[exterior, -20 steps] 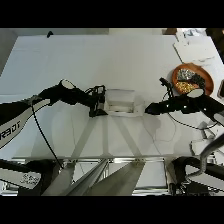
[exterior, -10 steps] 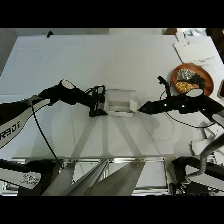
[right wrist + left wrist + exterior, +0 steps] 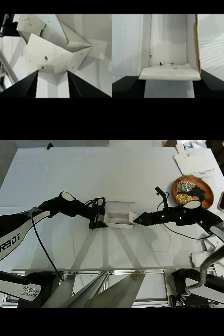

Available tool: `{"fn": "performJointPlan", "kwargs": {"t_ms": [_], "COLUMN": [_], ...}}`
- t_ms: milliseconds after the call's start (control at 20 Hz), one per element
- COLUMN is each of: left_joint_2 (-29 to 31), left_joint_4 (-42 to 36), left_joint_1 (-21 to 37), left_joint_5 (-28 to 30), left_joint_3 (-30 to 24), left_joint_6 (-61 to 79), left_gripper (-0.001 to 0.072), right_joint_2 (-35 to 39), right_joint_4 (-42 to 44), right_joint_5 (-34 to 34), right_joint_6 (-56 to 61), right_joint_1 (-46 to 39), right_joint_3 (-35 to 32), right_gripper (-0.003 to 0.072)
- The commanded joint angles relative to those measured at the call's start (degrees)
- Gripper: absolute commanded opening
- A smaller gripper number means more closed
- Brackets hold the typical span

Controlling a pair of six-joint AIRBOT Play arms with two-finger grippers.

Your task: Fold the box and place the chain.

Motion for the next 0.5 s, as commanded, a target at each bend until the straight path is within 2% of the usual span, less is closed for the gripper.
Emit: {"fn": "performJointPlan", "kwargs": {"t_ms": [0,150,450], "left_joint_2": [0.0,0.0,0.0], "left_joint_4": [0.0,0.0,0.0], "left_joint_1": [0.0,0.0,0.0], "left_joint_5": [0.0,0.0,0.0], "left_joint_3": [0.0,0.0,0.0], "left_joint_6": [0.0,0.0,0.0], "left_gripper": [0.0257,0.0257,0.0257], "right_joint_2": [0.0,0.0,0.0], "right_joint_4": [1.8,4.2,3.1], "right_joint_5": [-1.8,-2.1,-7.4], "right_joint_6": [0.2,0.2,1.9], "right_joint_1": [0.1,0.1,4.1], "right_joint_3": [0.0,0.0,0.0], "right_gripper": [0.0418,0.0418,0.0421]}}
